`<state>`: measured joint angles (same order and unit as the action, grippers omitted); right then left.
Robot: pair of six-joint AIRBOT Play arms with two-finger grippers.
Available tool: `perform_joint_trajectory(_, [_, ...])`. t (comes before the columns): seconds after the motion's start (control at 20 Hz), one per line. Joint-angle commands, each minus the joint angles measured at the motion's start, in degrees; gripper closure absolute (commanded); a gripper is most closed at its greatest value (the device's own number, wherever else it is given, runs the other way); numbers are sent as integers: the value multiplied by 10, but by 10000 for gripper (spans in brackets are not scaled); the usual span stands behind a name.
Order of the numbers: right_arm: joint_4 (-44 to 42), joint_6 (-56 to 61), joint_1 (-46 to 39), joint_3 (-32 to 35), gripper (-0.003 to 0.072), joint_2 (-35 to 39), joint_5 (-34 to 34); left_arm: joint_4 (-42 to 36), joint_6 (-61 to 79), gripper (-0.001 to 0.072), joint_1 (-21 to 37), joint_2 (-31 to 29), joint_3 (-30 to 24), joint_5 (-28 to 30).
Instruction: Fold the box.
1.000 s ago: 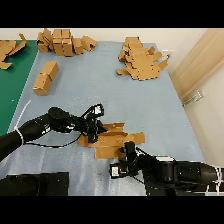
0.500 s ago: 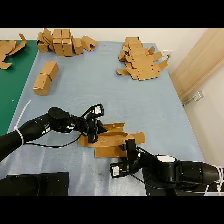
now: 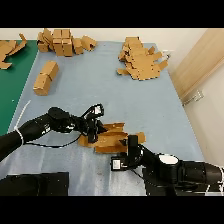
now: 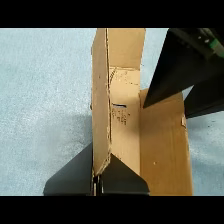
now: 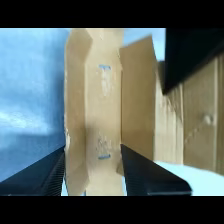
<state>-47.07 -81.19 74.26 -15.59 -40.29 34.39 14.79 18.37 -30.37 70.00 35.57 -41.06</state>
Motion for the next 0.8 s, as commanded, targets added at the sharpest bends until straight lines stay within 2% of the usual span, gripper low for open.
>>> perform_joint_trajectory(0.0, [49, 66, 0, 0, 171, 0, 27, 0, 0, 697, 0, 0, 0, 0])
perform_joint_trajectory(0.15, [57, 83, 0, 0, 168, 0, 33, 0, 0, 697, 0, 0, 0, 0])
perform_joint_trajectory(0.2, [57, 83, 0, 0, 122, 0, 34, 0, 0, 697, 0, 0, 0, 0])
perform_joint_trajectory(0.25, [57, 83, 0, -1, 122, 0, 31, 0, 0, 697, 0, 0, 0, 0])
perform_joint_trajectory(0.35, [52, 86, -5, -4, 4, 0, 32, 0, 0, 697, 0, 0, 0, 0])
perform_joint_trajectory(0.6, [35, 94, -33, -7, 4, 0, 26, 0, 0, 697, 0, 0, 0, 0])
perform_joint_trajectory(0.75, [-4, 76, -80, -7, -13, 2, -12, 0, 0, 697, 0, 0, 0, 0])
